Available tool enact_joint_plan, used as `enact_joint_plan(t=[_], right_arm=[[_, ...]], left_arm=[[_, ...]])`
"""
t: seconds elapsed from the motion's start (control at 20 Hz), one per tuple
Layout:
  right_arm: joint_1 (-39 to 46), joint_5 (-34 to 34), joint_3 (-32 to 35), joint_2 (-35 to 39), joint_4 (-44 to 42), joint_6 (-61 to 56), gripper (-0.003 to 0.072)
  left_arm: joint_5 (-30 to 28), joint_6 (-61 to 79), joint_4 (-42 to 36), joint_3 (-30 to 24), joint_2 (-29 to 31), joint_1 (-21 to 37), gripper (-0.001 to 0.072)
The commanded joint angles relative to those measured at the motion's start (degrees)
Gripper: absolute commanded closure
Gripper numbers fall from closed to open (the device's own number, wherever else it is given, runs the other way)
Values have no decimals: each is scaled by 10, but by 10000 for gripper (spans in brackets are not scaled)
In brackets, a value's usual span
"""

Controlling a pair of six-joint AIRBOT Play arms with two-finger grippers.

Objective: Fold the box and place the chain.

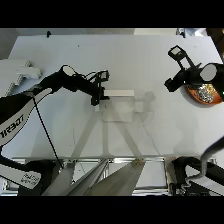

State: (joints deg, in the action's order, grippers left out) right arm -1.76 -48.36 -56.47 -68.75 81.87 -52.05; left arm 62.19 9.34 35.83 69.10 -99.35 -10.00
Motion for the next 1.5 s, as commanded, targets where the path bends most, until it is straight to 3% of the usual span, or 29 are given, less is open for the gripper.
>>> enact_joint_plan(t=[0.0,1.45], right_arm=[[0,0,0,0,0,0,150],[0,0,-1,0,0,0,150]], left_arm=[[3,14,17,0,5,1,709],[2,33,21,0,-23,-1,695]])
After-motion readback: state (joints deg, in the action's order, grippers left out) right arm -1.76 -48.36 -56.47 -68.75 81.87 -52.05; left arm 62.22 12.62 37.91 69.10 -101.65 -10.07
